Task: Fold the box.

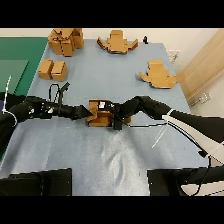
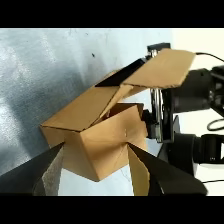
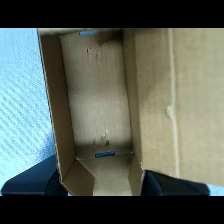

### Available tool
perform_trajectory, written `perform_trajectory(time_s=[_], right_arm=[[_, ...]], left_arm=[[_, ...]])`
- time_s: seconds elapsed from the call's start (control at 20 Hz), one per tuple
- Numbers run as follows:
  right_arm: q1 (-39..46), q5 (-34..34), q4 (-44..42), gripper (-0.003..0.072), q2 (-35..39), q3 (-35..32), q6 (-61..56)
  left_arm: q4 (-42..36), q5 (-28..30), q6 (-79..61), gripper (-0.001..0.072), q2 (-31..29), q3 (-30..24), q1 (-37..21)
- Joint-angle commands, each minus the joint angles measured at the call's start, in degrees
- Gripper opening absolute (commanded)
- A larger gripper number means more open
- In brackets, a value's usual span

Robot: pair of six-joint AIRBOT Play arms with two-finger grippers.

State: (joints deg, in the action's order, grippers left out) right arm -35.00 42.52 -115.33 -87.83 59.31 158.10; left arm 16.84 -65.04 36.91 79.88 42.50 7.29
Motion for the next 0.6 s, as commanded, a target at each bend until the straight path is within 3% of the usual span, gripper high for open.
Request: perform_trajectory(time_s=[0.0,0.3,0.55], right_arm=[[0.02,-0.02,0.00,0.0513,-0.02,0.02,0.02],[0.02,0.00,-0.02,0.0513,-0.02,0.02,0.00],[0.02,-0.02,-0.22,0.0513,-0.02,0.02,0.00]], left_arm=[[7.63,1.79,9.40,0.0604,-0.02,3.54,2.32],[31.43,1.03,36.13,0.0604,-0.02,14.71,11.91],[44.98,2.64,52.35,0.0604,0.13,17.77,19.61]])
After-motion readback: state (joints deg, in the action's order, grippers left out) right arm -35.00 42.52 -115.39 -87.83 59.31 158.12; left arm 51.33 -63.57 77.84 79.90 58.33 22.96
